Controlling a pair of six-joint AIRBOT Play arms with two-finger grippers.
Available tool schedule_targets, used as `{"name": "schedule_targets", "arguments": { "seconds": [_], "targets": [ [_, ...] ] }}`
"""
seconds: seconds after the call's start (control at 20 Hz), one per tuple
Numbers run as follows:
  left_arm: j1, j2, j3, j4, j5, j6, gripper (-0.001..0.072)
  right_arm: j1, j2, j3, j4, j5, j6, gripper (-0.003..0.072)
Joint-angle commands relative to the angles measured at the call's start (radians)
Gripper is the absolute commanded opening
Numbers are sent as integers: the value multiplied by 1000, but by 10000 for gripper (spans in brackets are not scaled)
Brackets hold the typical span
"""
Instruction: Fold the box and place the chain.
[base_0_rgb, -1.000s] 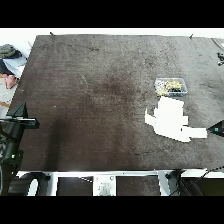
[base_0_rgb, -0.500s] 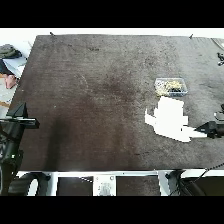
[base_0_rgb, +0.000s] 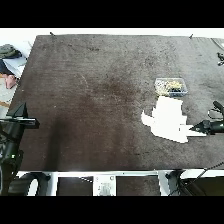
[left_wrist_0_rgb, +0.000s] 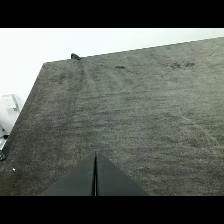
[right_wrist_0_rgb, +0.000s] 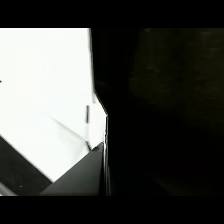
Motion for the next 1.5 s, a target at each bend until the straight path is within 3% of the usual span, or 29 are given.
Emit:
{"name": "schedule_targets", "arguments": {
  "seconds": [0.0,0.2,0.45,0.65,0.9,1.1,1.2,1.25,1.3,1.35,1.45],
  "targets": [
    [1,0,0,0,0,0,12,23,60,-3,85,92,3,-18],
    [1,0,0,0,0,0,12,145,180,-122,269,77,-20,-18],
    [1,0,0,0,36,31,12,454,249,-256,484,-102,-29,-18],
    [1,0,0,0,35,31,12,702,249,-256,607,-334,-18,-17],
    [1,0,0,-4,-25,-4,12,909,249,-253,762,-586,-19,-17],
    [1,0,0,-3,-157,-26,12,1023,230,-225,761,-730,-56,-17],
    [1,0,0,-2,-195,-25,13,1032,185,-180,761,-725,-55,-17],
    [1,0,0,-2,-217,-24,36,1032,159,-159,761,-711,-55,-17],
    [1,-1,0,-2,-258,-9,395,1032,140,-149,761,-707,-56,-17],
    [1,-1,0,-2,-292,0,611,1032,127,-149,760,-715,-56,-17],
    [1,-3,0,-3,-361,0,588,1032,108,-148,762,-728,-96,-17]
  ]
}}
